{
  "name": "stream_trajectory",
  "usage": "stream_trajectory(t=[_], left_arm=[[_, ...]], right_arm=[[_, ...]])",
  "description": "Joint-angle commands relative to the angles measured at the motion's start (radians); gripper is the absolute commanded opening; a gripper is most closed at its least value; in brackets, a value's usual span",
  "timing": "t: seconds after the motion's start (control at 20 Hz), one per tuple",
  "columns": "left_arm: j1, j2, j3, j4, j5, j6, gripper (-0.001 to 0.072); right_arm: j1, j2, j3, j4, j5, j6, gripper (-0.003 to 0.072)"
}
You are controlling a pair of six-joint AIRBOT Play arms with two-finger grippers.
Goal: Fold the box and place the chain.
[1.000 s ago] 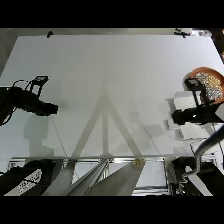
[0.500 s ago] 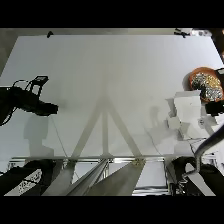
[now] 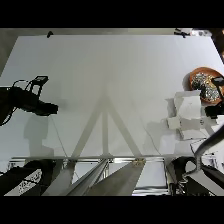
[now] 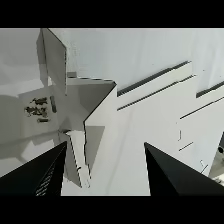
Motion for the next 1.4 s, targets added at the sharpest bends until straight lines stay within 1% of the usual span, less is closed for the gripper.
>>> stream_trajectory(t=[0.0,0.1,0.2,0.25,0.3,0.4,0.5,0.55,0.6,0.65,0.75,0.9,1.0,1.15,1.25,1.35], left_arm=[[0.0,0.001,-0.001,0.0,0.0,0.0,0.0014],[0.0,0.001,-0.001,0.0,0.0,0.0,0.0014],[0.0,0.001,-0.001,0.0,0.0,0.0,0.0014],[0.0,0.001,-0.001,0.0,0.0,0.0,0.0014],[0.0,0.001,-0.001,0.0,0.0,0.0,0.0014],[0.0,0.001,-0.001,0.0,0.0,0.0,0.0014],[0.0,0.001,-0.001,0.0,0.0,0.0,0.0014],[0.0,0.001,-0.001,0.0,0.0,0.0,0.0014],[0.0,0.001,-0.001,0.0,0.0,0.0,0.0014],[0.0,0.001,-0.001,0.0,0.0,0.0,0.0014],[0.0,0.001,-0.001,0.0,0.0,0.0,0.0014],[0.0,0.001,-0.001,0.0,0.0,0.0,0.0014],[0.0,0.001,-0.001,0.0,0.0,0.0,0.0014],[0.0,0.001,-0.001,0.0,0.0,0.0,0.0014],[0.0,0.001,-0.001,0.0,0.0,0.0,0.0014],[0.0,0.001,-0.001,0.0,0.0,0.0,0.0014]], right_arm=[[-0.005,-0.069,0.001,0.01,-0.018,-0.01,0.0534],[-0.005,-0.101,0.001,-0.002,0.003,0.014,0.053],[-0.005,-0.119,0.001,-0.043,0.025,0.05,0.0498],[-0.005,-0.123,0.001,-0.065,0.031,0.065,0.0456],[-0.005,-0.125,0.001,-0.084,0.034,0.084,0.0439],[-0.005,-0.128,0.001,-0.095,0.048,0.113,0.0361],[-0.005,-0.14,0.001,-0.098,0.079,0.122,0.0235],[-0.005,-0.149,0.001,-0.1,0.096,0.122,0.0142],[-0.005,-0.156,0.001,-0.099,0.106,0.122,0.0032],[-0.005,-0.156,0.001,-0.088,0.109,0.122,0.0016],[-0.004,-0.151,0.001,-0.021,0.119,0.116,0.0016],[-0.004,-0.12,0.001,0.216,0.112,-0.005,0.0015],[-0.004,-0.076,0.001,0.412,0.104,-0.075,0.0014],[-0.003,-0.001,0.001,0.636,0.111,-0.171,0.0014],[0.005,0.059,0.001,0.71,0.108,-0.205,0.0014],[0.046,0.117,0.001,0.722,0.107,-0.213,0.0014]])
